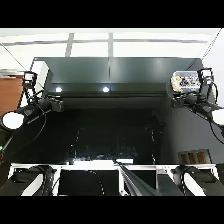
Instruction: Fold the box and place the chain.
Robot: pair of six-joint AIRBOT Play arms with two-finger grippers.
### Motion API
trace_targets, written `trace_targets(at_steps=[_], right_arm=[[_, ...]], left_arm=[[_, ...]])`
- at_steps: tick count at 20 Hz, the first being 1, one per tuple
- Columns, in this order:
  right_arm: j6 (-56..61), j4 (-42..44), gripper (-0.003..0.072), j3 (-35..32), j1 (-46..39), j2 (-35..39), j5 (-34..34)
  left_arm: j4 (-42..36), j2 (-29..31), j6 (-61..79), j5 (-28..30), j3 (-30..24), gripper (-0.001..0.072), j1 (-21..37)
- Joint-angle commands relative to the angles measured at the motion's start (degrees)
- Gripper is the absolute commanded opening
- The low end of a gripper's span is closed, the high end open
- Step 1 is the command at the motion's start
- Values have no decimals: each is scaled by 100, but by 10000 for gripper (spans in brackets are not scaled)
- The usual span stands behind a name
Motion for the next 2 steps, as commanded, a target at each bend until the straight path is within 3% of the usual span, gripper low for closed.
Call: trace_targets(at_steps=[1, 2], right_arm=[[9, 0, 15, -4, 4, -2, -4], [9, 0, 15, -4, 4, -2, -4]], left_arm=[[2, 4, 0, 9, -4, 28, -2], [0, 4, 0, 9, -4, 28, -2]])
